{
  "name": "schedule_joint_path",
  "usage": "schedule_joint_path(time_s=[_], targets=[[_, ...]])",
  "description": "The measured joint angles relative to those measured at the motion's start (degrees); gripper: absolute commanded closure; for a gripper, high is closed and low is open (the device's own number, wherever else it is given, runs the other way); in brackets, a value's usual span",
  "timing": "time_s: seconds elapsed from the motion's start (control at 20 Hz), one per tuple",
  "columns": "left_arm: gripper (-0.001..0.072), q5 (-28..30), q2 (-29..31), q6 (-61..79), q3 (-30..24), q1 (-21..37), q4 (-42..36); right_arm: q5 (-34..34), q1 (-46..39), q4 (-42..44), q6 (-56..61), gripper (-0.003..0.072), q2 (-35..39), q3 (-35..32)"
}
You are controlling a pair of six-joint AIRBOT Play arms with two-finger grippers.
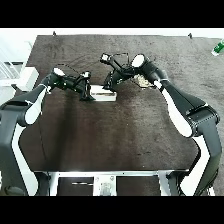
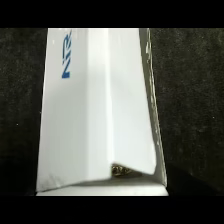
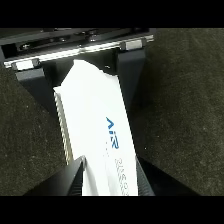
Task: Fold the box and place the chain.
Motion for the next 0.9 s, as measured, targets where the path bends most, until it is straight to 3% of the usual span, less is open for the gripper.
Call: schedule_joint_path(time_s=[0.1,0.2,0.9], targets=[[0.0219,-0.02,0.0,0.0,0.0,0.0,-0.02,-0.04,0.09,-0.15,0.22,0.0318,0.0,0.04],[0.0219,0.0,0.0,0.0,0.0,0.0,-0.02,0.0,0.26,-0.92,0.37,0.0383,0.0,0.02],[0.0219,0.02,0.0,0.0,0.0,-0.02,-0.07,1.2,0.94,-2.93,1.73,0.0391,0.0,-0.96]])
